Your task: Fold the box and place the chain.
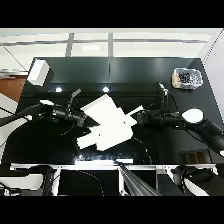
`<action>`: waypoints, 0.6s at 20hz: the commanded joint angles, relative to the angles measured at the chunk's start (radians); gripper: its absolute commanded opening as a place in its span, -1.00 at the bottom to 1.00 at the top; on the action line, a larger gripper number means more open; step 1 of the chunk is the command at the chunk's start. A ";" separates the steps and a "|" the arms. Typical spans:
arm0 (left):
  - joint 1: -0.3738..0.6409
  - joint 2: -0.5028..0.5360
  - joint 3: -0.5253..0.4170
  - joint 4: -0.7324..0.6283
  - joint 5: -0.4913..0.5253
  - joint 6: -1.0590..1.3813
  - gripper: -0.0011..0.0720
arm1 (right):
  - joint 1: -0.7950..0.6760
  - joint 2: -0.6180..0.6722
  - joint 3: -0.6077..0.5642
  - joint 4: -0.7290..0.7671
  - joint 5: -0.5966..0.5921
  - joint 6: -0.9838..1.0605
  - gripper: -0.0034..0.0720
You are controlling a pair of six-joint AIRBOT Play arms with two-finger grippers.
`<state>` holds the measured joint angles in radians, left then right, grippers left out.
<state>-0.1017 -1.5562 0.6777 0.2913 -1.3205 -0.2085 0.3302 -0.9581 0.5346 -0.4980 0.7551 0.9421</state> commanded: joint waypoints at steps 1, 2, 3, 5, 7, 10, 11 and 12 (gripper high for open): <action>0.007 -0.001 0.000 0.055 -0.024 0.002 -0.06 | 0.001 0.000 0.000 -0.002 -0.001 0.000 -0.78; -0.004 -0.001 0.000 0.060 -0.017 -0.001 -0.06 | 0.001 0.000 0.000 -0.001 -0.001 0.000 -0.78; -0.016 -0.001 0.000 0.059 -0.009 -0.001 -0.07 | 0.001 0.000 0.000 -0.001 0.000 0.000 -0.78; -0.043 -0.001 0.000 0.058 0.023 -0.001 -0.25 | 0.001 0.000 0.000 -0.001 0.000 0.001 -0.78; -0.055 -0.001 0.002 0.059 0.036 0.000 -0.90 | 0.001 0.000 0.000 -0.002 -0.002 0.001 -0.71; -0.054 0.000 0.004 0.061 0.033 0.000 -0.90 | -0.049 0.002 0.003 -0.022 0.006 -0.001 0.96; -0.056 0.003 0.011 0.068 0.030 0.000 -0.91 | -0.089 0.007 0.013 -0.049 0.033 -0.003 0.96; -0.060 0.011 0.019 0.077 0.030 0.000 -0.91 | -0.141 0.014 0.037 -0.104 0.074 -0.008 0.96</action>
